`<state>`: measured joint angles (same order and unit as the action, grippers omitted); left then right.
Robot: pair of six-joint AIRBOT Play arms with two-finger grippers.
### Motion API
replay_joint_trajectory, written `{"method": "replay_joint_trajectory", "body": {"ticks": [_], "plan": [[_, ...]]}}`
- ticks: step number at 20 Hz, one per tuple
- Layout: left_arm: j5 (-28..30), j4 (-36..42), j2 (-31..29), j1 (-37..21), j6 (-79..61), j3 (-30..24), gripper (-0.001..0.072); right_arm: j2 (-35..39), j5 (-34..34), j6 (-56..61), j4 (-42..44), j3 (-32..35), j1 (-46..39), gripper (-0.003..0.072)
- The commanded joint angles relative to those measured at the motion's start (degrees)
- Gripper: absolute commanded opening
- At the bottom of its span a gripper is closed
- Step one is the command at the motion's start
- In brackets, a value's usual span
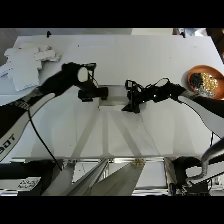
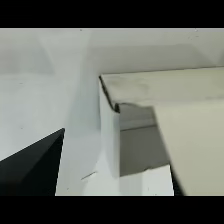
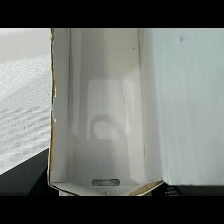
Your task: Fold the box and place the chain.
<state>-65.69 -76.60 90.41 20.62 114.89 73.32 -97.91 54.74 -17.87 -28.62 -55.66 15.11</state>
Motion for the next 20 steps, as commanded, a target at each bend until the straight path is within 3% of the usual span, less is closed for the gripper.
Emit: {"method": "replay_joint_trajectory", "body": {"ticks": [1,5,8,11,14,17,20], "plan": [[-1.8,2.6,-3.3,-5.5,-9.6,-0.3,0.0692,0.0,0.0,0.0,0.0,0.0,0.0,0.0435],[5.5,4.4,-9.5,-13.2,-30.5,-5.9,0.0624,0.0,0.0,0.0,0.0,0.0,0.0,0.0435],[12.3,18.1,-12.6,-19.7,-52.0,-14.3,0.0623,0.0,-0.1,0.0,0.0,0.0,0.0,0.0435],[8.2,33.7,-11.1,-23.7,-88.0,-19.8,0.0644,0.0,0.0,0.0,0.0,0.0,0.0,0.0435],[0.9,41.9,-8.6,-23.6,-124.3,-20.2,0.0667,0.0,0.0,0.0,0.0,0.0,0.0,0.0435],[-1.0,51.2,-4.5,-23.1,-134.2,-20.1,0.0704,0.0,0.0,0.0,0.0,0.0,0.0,0.0435],[-5.0,50.1,0.1,-22.3,-141.2,-18.8,0.0705,0.0,0.0,0.0,0.0,0.0,0.0,0.0435]]}}
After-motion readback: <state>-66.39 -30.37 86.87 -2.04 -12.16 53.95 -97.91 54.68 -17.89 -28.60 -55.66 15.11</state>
